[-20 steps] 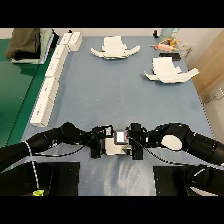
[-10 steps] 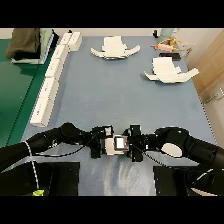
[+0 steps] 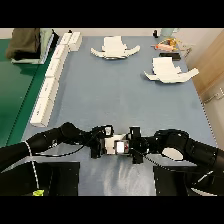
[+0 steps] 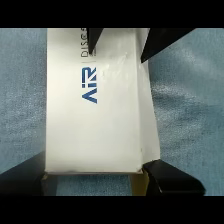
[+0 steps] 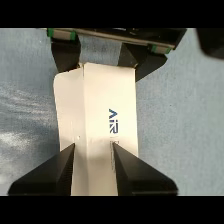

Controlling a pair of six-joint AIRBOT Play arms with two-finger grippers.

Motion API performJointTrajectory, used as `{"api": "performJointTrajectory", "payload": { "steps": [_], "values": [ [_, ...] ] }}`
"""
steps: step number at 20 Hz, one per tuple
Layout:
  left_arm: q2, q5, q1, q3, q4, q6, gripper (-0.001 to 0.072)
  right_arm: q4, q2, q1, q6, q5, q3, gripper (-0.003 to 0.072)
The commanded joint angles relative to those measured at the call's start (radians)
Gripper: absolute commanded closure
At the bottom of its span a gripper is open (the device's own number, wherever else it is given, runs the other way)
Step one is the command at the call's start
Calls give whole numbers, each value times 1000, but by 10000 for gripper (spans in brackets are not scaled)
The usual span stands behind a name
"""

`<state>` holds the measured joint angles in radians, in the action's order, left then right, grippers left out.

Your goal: Fold the box.

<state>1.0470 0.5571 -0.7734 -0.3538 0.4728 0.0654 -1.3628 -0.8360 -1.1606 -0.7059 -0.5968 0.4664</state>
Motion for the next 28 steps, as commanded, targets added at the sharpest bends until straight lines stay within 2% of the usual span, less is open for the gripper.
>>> {"api": "performJointTrajectory", "payload": {
  "steps": [1, 5, 7, 11, 21, 23, 24, 26, 27, 28],
  "values": [
    [0, 0, 0, 0, 5, 5, 195, -18, 2, -1, -3, 3, 0, 403],
    [0, 0, 0, 0, 5, 5, 195, -17, 26, -1, -2, 8, 0, 395],
    [0, 0, 0, 0, 5, 5, 196, -18, 57, 0, -1, 13, 0, 331],
    [0, 0, 0, 0, 5, 5, 195, -18, 105, 0, -1, 32, 0, 330],
    [0, 0, 0, 0, 5, 5, 195, -39, 98, 1, 0, 87, 0, 333],
    [0, 0, 0, 0, 5, 5, 195, -37, 76, 2, -1, 85, 0, 354],
    [0, 0, 0, 0, 5, 5, 196, -37, 58, 2, -1, 85, 0, 410],
    [0, 0, 0, 0, 5, 5, 196, -35, 27, 2, -1, 85, 0, 427],
    [0, 0, 0, 0, 5, 5, 195, -23, 24, 1, 0, 80, 0, 496],
    [0, 0, 0, 0, 5, 5, 196, 0, 26, -1, 0, 76, 0, 517]
  ]
}}
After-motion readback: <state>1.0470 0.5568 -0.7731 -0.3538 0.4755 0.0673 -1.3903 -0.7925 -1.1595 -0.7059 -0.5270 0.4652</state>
